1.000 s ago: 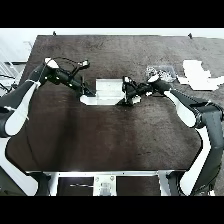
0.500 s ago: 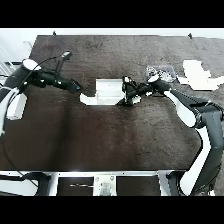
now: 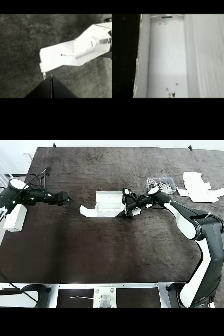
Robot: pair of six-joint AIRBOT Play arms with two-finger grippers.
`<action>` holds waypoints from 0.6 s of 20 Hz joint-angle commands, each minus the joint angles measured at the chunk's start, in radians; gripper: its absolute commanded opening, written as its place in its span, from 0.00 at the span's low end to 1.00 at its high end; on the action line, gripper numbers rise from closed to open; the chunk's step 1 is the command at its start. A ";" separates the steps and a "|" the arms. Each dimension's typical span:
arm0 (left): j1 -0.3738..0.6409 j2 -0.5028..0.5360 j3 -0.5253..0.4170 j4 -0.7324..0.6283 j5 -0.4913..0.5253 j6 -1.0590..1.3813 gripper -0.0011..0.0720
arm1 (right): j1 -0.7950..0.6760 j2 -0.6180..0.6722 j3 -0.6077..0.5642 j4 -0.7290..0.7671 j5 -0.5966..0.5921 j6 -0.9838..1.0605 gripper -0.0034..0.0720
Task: Fold the box and place the chain.
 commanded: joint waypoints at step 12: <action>-0.013 -0.217 -0.008 -0.094 0.016 -0.027 0.03 | 0.000 0.000 0.000 0.000 0.000 0.000 0.81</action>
